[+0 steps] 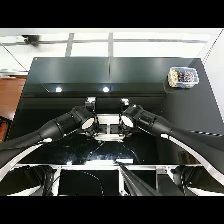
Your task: Fold the box and place the chain.
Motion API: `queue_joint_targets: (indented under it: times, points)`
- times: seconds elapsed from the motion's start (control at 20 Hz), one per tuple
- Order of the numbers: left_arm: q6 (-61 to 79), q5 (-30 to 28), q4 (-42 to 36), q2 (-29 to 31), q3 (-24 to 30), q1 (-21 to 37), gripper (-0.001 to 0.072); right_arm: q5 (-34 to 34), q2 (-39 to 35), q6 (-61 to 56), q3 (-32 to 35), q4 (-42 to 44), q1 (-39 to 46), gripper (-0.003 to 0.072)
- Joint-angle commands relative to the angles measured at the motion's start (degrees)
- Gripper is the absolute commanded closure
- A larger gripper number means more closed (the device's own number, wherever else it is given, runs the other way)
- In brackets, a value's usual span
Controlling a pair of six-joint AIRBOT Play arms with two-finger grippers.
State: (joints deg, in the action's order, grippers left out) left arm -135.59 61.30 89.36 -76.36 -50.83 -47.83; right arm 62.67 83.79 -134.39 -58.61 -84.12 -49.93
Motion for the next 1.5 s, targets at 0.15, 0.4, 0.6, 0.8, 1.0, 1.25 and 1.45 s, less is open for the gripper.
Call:
queue_joint_targets:
  times: [0.15, 0.4, 0.6, 0.8, 1.0, 1.25, 1.45]
  points:
    - [0.1, 0.0, 0.2, 0.0, 0.0, 0.0, 0.0681, 0.3, -0.3, -0.2, 0.0, -0.3, 0.0, 0.0358]
    - [0.1, 0.0, 0.2, 0.0, 0.0, 0.0, 0.0681, 0.5, -4.2, 2.9, 0.0, -0.6, 0.9, 0.0358]
    - [0.1, 0.1, 0.2, 0.0, 0.0, 0.0, 0.0681, 4.8, -13.7, 10.5, -0.9, -0.6, 5.8, 0.0360]
    - [0.1, 0.4, 0.2, 0.0, 0.0, 0.0, 0.0681, 9.9, -26.7, 23.5, -2.6, -4.6, 18.7, 0.0361]
    - [0.1, 0.3, 0.2, 0.0, 0.0, 0.0, 0.0681, 4.2, -28.2, 25.6, -1.6, -25.8, 32.3, 0.0363]
    - [0.1, 0.3, 0.2, 0.0, 0.0, 0.0, 0.0681, -13.6, -18.7, 25.5, -0.4, -20.5, 49.3, -0.0018]
    - [0.1, 0.5, 0.1, 0.0, 0.0, 0.0, 0.0681, -14.3, -3.5, 24.6, -13.5, -7.1, 55.6, -0.0015]
